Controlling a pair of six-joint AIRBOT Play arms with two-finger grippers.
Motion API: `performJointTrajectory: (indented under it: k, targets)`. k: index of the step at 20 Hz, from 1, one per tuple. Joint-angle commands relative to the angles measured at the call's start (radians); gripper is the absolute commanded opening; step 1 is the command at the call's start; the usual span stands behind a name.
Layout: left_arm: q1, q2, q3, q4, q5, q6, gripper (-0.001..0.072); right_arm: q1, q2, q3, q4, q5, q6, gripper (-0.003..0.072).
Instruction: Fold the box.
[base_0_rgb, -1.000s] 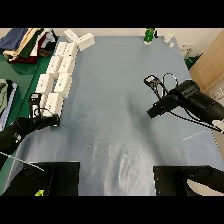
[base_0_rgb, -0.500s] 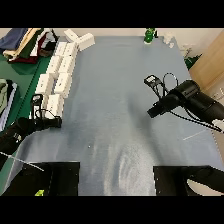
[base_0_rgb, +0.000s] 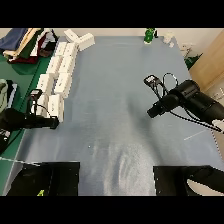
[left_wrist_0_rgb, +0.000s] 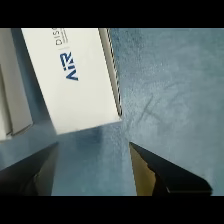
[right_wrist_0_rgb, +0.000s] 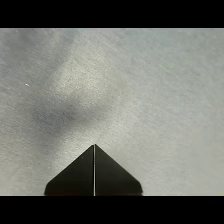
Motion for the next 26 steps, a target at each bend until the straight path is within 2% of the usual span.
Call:
performJointTrajectory:
  k: [1, 2, 4, 5, 6, 7, 10, 13, 16, 19, 26]
  targets:
    - [0.0, 0.05, 0.135, 0.238, -0.316, -0.132, 0.0698, 0.0, 0.0, 0.0, 0.001, 0.0, 0.001, 0.0005]
    - [0.0, 0.059, 0.181, 0.248, -0.358, -0.135, 0.0697, 0.0, 0.0, 0.0, 0.001, 0.0, 0.0, 0.0005]
    - [-0.003, 0.066, 0.265, 0.192, -0.375, -0.155, 0.0695, 0.0, 0.0, 0.0, 0.001, 0.0, 0.0, 0.0005]
    - [-0.003, 0.063, 0.307, 0.105, -0.37, -0.164, 0.0507, 0.0, 0.0, 0.001, 0.001, 0.0, 0.001, 0.0006]
    - [-0.003, 0.056, 0.339, 0.005, -0.356, -0.168, 0.0124, 0.0, 0.0, 0.0, 0.001, 0.0, 0.0, 0.0005]
    - [-0.003, 0.04, 0.362, -0.106, -0.333, -0.159, 0.0012, 0.0, 0.0, 0.0, 0.001, 0.0, 0.0, 0.0005]
    - [-0.028, -0.064, 0.402, -0.31, -0.283, -0.145, 0.0012, 0.0, 0.0, 0.0, 0.001, 0.0, 0.0, 0.0005]
    - [-0.159, -0.212, 0.459, -0.324, -0.245, -0.145, 0.0012, 0.0, 0.0, 0.0, 0.001, 0.0, 0.0, 0.0005]
    - [-0.327, -0.322, 0.487, -0.325, -0.111, -0.145, 0.0013, 0.0, 0.0, 0.0, 0.001, 0.0, 0.0, 0.0005]
    - [-0.436, -0.374, 0.487, -0.324, -0.001, -0.145, 0.0013, 0.0, 0.0, 0.0, 0.001, 0.0, 0.001, 0.0005]
    - [-0.47, -0.383, 0.487, -0.324, 0.01, -0.145, 0.0012, 0.0, 0.0, 0.0, 0.001, 0.0, 0.0, 0.0005]
